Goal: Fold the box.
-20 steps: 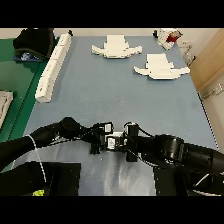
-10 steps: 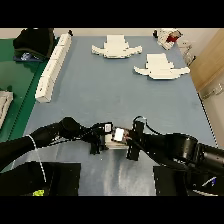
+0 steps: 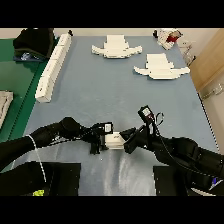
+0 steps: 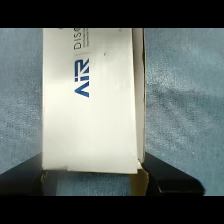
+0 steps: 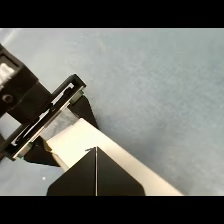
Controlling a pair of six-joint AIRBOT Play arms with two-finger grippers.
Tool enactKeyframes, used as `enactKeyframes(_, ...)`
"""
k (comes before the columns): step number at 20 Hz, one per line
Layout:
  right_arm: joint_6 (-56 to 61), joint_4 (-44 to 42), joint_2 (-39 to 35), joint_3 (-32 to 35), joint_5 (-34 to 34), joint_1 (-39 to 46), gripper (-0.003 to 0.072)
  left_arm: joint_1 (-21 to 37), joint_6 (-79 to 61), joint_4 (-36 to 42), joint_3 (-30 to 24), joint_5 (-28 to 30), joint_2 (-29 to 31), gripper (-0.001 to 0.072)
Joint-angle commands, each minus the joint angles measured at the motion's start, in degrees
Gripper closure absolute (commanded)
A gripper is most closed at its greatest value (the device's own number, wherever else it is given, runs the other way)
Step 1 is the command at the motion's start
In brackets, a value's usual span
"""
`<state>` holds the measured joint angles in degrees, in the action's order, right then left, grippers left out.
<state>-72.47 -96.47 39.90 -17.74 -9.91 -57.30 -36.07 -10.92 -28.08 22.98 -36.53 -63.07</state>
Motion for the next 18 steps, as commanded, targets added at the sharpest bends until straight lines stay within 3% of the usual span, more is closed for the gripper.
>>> enactKeyframes(1,2.6,-3.9,-0.5,2.7,4.3,-2.4,0.0686,0.0,0.0,0.0,0.0,0.0,0.0,0.0199)
enactKeyframes(9,2.5,-3.7,4.7,2.8,3.6,-3.4,0.0686,0.0,0.0,0.0,0.0,0.0,0.0,0.0199)
enactKeyframes(18,2.5,-3.6,5.1,5.2,4.1,-3.4,0.0686,0.0,0.0,0.0,0.0,0.0,0.0,0.0199)
